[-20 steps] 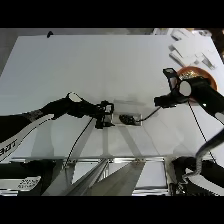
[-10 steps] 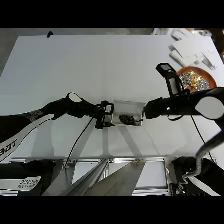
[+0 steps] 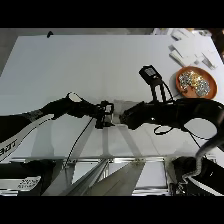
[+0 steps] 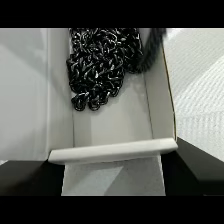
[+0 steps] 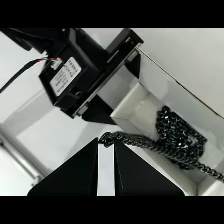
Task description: Fold the box and place the chain.
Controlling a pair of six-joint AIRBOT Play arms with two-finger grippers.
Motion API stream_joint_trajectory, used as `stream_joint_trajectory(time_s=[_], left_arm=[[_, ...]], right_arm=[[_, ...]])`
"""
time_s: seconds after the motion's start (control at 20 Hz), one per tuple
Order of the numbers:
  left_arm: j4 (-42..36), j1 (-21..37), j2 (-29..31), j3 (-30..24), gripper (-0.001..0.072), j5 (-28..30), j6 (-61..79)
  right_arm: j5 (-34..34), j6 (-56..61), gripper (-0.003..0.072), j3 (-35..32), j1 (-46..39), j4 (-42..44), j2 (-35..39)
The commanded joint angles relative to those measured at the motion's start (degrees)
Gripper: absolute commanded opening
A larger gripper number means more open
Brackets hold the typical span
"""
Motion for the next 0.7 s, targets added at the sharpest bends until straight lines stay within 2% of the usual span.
stream_joint_trajectory(time_s=[0.0, 0.1, 0.2, 0.3, 0.35, 0.5, 0.65], left_arm=[[0.0, 0.0, 0.0, 0.0, 0.0195, 0.0, 0.0], [0.0, 0.0, 0.0, 0.0, 0.0195, 0.0, 0.0], [0.0, 0.0, 0.0, 0.0, 0.0195, 0.0, 0.0], [0.0, 0.0, 0.0, 0.0, 0.0195, 0.0, 0.0], [0.0, 0.0, 0.0, 0.0, 0.0195, 0.0, 0.0], [0.0, 0.0, 0.0, 0.0, 0.0195, 0.0, 0.0], [0.0, 0.0, 0.0, 0.0, 0.0195, 0.0, 0.0]], right_arm=[[-1.2, 1.2, 0.0021, 0.1, 0.8, -2.4, -3.6], [-1.2, 1.2, 0.0068, 0.1, 0.8, -2.4, -6.2], [-1.2, 1.2, 0.007, 0.1, 0.8, -2.5, -8.3], [-1.2, 1.2, 0.0245, 0.1, 0.7, -2.8, -8.7], [-1.1, 1.2, 0.0278, 0.3, 0.7, -3.2, -8.4], [0.7, 1.2, 0.0278, 1.9, 0.5, -5.9, -6.5], [4.5, 1.2, 0.0277, 6.0, -5.7, -7.0, -4.9]])
